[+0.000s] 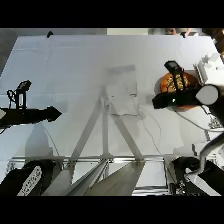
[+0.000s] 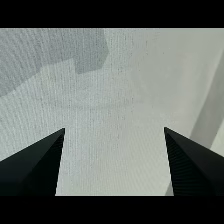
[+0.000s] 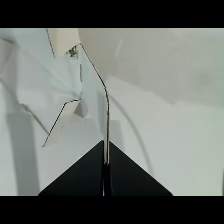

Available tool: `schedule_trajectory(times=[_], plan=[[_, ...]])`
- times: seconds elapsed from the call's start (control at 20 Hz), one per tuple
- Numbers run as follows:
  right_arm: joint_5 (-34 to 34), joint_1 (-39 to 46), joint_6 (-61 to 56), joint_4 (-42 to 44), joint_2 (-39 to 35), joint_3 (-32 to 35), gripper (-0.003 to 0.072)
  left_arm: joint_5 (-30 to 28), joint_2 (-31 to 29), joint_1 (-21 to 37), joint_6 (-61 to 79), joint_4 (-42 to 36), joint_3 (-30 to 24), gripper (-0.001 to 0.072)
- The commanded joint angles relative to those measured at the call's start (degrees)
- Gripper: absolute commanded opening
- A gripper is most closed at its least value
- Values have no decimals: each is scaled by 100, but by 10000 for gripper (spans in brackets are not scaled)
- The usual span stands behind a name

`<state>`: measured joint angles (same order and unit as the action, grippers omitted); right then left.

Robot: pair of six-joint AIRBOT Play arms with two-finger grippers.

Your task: Fold the box and place the chain.

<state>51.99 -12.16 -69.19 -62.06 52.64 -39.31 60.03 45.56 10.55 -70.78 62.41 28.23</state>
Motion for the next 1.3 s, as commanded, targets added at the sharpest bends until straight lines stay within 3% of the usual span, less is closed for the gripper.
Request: schedule_trajectory(times=[0.0,0.15,0.55,0.75,1.0,1.25], plan=[[-577,-4,1840,1950,-212,918,3,-2,2,-4,0,0,-2,696],[-1010,-2,2256,2179,-157,1305,3,-4,2,-4,0,0,-2,696],[-1784,-2,3169,2199,-22,1331,3,-2,2,-4,0,0,-2,696],[-1816,-4,3438,2249,457,1344,4,-2,2,-4,0,0,-2,696],[-1871,-4,4597,3654,1086,1445,4,-2,2,-4,0,0,-2,696],[-1882,-2,4717,3995,1082,1445,5,-2,2,-4,0,0,-2,696]])
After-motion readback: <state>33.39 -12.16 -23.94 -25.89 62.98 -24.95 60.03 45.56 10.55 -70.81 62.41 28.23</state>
